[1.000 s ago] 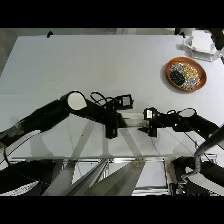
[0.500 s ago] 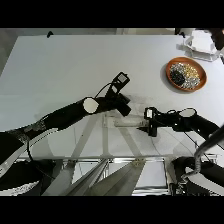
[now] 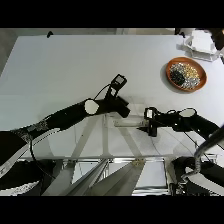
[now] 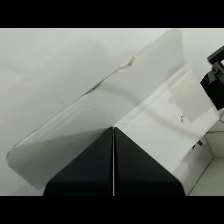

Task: Fold the box and place the chain.

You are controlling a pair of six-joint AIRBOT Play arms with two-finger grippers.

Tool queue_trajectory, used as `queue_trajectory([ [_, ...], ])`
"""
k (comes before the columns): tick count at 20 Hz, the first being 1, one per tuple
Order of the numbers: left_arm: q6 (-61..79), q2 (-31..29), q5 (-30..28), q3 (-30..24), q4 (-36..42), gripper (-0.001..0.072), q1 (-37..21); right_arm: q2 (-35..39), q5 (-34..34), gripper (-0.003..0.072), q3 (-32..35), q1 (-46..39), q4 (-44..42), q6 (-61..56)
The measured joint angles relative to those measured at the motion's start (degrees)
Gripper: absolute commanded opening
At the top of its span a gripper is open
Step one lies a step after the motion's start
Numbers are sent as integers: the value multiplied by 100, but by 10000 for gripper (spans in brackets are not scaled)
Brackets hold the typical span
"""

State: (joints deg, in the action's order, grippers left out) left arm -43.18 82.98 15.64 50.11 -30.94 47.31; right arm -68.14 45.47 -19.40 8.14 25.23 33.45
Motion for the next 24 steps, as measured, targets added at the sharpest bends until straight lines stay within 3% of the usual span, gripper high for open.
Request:
queue_trajectory([
  [13, -74, -101, 476, -81, -37, 3, 2, 2, 50, 320, 0, 0, 199, -476],
  [16, -57, -391, 503, -81, -306, 2, -72, 2, 42, 320, 0, 0, 216, -494],
  [24, -98, -1567, 1523, -236, -1504, 1, -474, 2, 39, 320, 0, 0, 219, -509],
])
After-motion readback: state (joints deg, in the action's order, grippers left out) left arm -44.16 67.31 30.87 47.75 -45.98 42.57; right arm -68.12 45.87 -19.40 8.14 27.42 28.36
